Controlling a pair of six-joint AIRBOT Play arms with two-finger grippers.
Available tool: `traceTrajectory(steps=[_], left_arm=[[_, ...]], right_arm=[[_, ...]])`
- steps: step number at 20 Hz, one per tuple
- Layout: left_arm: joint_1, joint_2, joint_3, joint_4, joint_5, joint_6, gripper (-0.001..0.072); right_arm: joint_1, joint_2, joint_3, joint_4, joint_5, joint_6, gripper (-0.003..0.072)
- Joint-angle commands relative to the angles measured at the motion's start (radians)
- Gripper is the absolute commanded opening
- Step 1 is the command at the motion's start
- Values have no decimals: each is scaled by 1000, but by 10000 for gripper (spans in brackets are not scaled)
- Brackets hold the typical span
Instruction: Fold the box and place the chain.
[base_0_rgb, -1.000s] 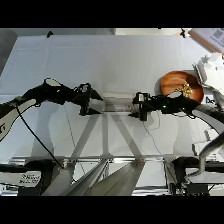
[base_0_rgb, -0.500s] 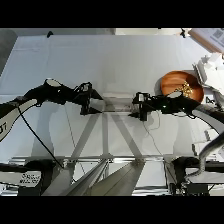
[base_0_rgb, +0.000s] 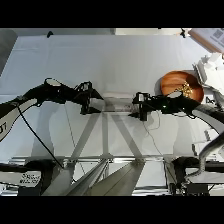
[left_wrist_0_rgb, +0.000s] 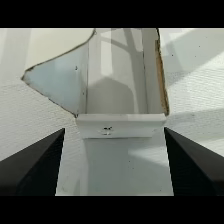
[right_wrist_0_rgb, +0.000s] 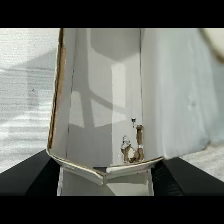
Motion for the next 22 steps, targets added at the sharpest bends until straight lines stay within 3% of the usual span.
traceTrajectory(steps=[1, 22], left_arm=[[-13, -2, 1, 1, 3, 2, 702], [-110, -50, 13, -32, 153, -24, 699]], right_arm=[[0, 0, 0, 0, 0, 0, 547], [0, 0, 0, 0, 0, 0, 547]])
